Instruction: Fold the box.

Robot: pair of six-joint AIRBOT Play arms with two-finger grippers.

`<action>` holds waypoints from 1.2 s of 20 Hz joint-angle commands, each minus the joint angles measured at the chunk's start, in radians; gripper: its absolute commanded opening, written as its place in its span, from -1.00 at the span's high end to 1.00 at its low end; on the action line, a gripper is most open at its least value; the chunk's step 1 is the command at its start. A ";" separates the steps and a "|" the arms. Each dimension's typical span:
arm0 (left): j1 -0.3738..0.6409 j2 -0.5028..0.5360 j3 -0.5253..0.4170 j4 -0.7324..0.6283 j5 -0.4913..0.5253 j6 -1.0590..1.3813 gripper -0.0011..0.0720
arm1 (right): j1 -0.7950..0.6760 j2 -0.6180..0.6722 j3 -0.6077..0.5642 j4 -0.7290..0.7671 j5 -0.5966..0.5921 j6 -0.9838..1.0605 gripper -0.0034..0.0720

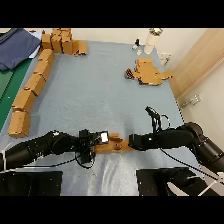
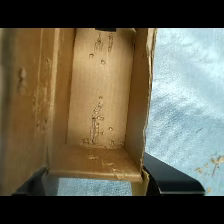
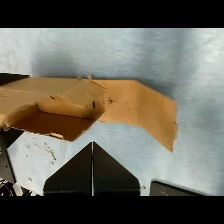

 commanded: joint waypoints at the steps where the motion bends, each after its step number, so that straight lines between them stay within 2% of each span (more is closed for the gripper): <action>1: 0.002 -0.009 -0.002 0.004 0.004 0.027 -0.15 | 0.001 -0.015 -0.001 0.053 0.043 -0.036 0.90; 9: 0.002 -0.054 -0.001 0.004 -0.047 0.026 -0.15 | 0.003 -0.015 -0.001 0.143 0.075 -0.072 0.90; 12: 0.002 -0.053 -0.001 0.004 -0.047 0.026 -0.15 | 0.009 -0.016 -0.001 0.258 0.122 -0.131 0.90; 16: 0.002 -0.054 -0.001 0.004 -0.047 0.026 -0.15 | 0.079 -0.047 -0.001 0.284 0.259 -0.143 0.90; 19: 0.002 -0.053 -0.001 0.004 -0.047 0.026 -0.15 | 0.123 -0.146 -0.001 0.283 0.355 -0.182 0.90; 22: 0.002 -0.053 -0.001 0.004 -0.048 0.026 -0.15 | 0.109 -0.243 0.001 0.276 0.485 -0.258 0.90; 24: 0.002 -0.054 -0.001 0.004 -0.048 0.026 -0.15 | 0.075 -0.270 0.001 0.233 0.530 -0.262 0.90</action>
